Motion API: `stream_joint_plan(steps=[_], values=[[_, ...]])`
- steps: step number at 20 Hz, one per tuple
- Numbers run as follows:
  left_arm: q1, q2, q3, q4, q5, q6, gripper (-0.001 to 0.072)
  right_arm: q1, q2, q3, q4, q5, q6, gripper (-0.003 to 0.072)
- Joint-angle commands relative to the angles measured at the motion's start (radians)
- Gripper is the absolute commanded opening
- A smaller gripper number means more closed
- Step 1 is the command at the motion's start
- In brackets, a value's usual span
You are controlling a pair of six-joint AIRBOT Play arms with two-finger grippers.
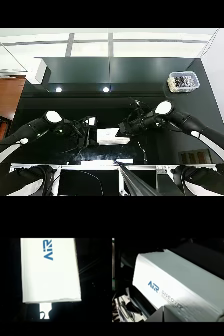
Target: Fold the box and place the chain.
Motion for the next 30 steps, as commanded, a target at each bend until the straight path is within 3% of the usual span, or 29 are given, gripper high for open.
stream_joint_plan(steps=[1, 12, 18, 21, 22, 24, 25, 30], values=[[0.0, -0.001, 0.0, 0.0, 0.0, 0.0, 0.0408, 0.001, -0.026, -0.001, -0.037, -0.016, 0.002, 0.0007], [0.0, -0.001, 0.0, 0.0, 0.0, 0.0, 0.0409, 0.001, -0.034, -0.002, -0.051, -0.011, -0.008, 0.0009], [0.0, 0.0, 0.0, 0.0, 0.0, -0.001, 0.0409, -0.076, 0.05, 0.135, -0.055, 0.231, -0.066, 0.0013], [0.0, 0.002, 0.0, 0.005, 0.0, -0.001, 0.0409, -0.185, 0.168, 0.175, -0.073, 0.258, -0.063, 0.0013], [0.001, 0.008, 0.002, 0.012, 0.0, -0.016, 0.0424, -0.232, 0.209, 0.175, -0.077, 0.262, -0.062, 0.0013], [0.002, 0.028, 0.011, 0.019, 0.0, -0.098, 0.0647, -0.304, 0.269, 0.175, -0.09, 0.298, -0.048, 0.0013], [0.002, 0.043, 0.017, 0.027, -0.004, -0.15, 0.0718, -0.322, 0.293, 0.175, -0.101, 0.311, -0.046, 0.0012], [0.004, 0.152, 0.095, 0.226, -0.133, -0.364, 0.0718, -0.344, 0.341, 0.175, -0.183, 0.301, -0.047, 0.0013]])
